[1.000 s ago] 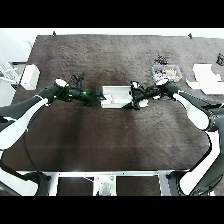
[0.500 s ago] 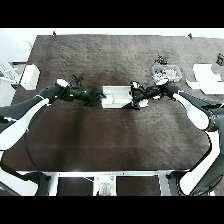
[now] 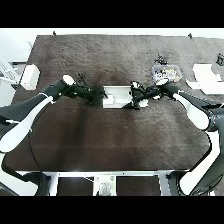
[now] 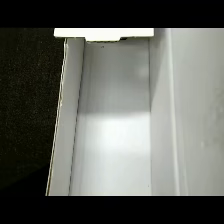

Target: Fold the box and place the chain.

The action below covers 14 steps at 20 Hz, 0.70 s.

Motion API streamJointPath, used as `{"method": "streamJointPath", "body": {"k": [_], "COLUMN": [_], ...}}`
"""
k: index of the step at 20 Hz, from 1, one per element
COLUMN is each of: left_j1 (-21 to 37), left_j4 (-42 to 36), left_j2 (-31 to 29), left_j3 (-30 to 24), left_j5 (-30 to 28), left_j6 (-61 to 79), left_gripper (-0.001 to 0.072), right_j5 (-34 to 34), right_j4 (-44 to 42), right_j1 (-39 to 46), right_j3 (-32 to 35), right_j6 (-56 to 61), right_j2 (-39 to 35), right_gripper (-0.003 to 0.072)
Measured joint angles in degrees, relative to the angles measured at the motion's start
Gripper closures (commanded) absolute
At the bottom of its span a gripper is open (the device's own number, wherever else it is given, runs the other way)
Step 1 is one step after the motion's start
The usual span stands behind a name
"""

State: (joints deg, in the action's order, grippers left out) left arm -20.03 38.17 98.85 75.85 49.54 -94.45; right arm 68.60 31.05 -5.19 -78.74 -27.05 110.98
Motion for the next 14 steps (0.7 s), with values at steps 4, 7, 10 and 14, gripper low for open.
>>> {"method": "streamJointPath", "body": {"k": [4, 7, 10, 14], "left_j1": [-0.96, -1.33, -1.33, -0.15], "left_j4": [3.23, 5.44, 7.10, 8.26], "left_j2": [0.04, 0.04, 0.04, 0.04], "left_j3": [1.20, 1.84, 2.10, 2.23], "left_j5": [-1.55, -2.38, -2.32, 0.42], "left_j6": [-3.76, -5.86, -6.56, -5.60], "left_gripper": [0.0252, 0.0252, 0.0252, 0.0253], "right_j5": [-0.02, 0.00, 0.00, 0.07], "right_j4": [0.00, 0.00, 0.02, 0.02], "right_j1": [0.00, 0.00, -0.02, -0.02], "right_j3": [0.00, 0.00, 0.00, 0.00], "right_j6": [0.02, 0.02, 0.00, -0.04], "right_j2": [0.00, 0.00, 0.00, 0.00], "right_gripper": [0.0100, 0.0100, 0.0099, 0.0100]}}
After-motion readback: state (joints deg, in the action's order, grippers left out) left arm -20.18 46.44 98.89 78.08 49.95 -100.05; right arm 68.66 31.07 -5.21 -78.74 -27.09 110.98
